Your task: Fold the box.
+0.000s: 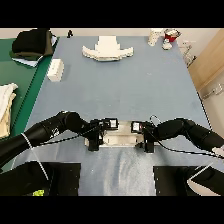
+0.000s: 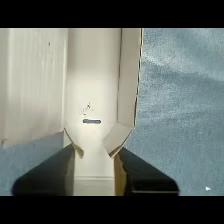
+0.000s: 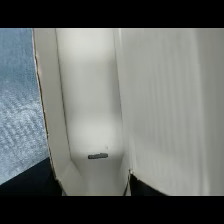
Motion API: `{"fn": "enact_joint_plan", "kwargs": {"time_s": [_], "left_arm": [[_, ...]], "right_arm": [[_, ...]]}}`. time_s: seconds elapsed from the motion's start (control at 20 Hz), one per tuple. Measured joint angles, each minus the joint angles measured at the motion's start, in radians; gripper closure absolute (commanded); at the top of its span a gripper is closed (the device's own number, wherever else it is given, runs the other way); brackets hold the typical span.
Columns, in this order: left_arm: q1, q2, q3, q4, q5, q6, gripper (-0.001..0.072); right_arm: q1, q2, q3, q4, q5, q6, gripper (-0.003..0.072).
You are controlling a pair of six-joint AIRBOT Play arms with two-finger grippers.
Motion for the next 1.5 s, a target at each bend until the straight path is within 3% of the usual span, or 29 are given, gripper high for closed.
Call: {"fn": "enact_joint_plan", "kwargs": {"time_s": [1.0,1.05,1.1,1.15,1.3,1.35,1.4,1.45,1.5], "left_arm": [[0.001,-0.021,-0.02,-0.274,0.068,0.195,0.0691],[0.001,-0.021,-0.021,-0.281,0.07,0.197,0.059],[0.001,-0.021,-0.023,-0.286,0.073,0.198,0.023],[0.001,-0.021,-0.024,-0.292,0.076,0.199,0.0113],[0.001,-0.021,-0.029,-0.299,0.085,0.201,0.0129],[0.001,-0.021,-0.03,-0.301,0.084,0.201,0.031],[0.001,-0.021,-0.031,-0.301,0.08,0.197,0.0606],[0.001,-0.021,-0.031,-0.297,0.075,0.185,0.0692],[0.001,-0.02,-0.029,-0.286,0.068,0.168,0.0693]], "right_arm": [[0.0,0.0,0.0,0.0,-0.001,0.0,0.0219],[0.0,0.0,0.0,0.0,-0.001,0.0,0.0219],[0.0,0.0,0.0,0.0,-0.001,0.0,0.0219],[0.0,0.0,0.0,0.0,-0.001,0.0,0.0219],[0.0,0.0,0.0,0.0,-0.001,0.0,0.0219],[0.0,0.0,0.0,0.0,0.0,0.0,0.0219],[0.0,0.0,0.0,0.0,0.0,0.0,0.0219],[0.0,0.0,0.0,0.0,0.0,0.0,0.0219],[0.0,0.0,0.0,0.0,0.0,0.0,0.022]]}}
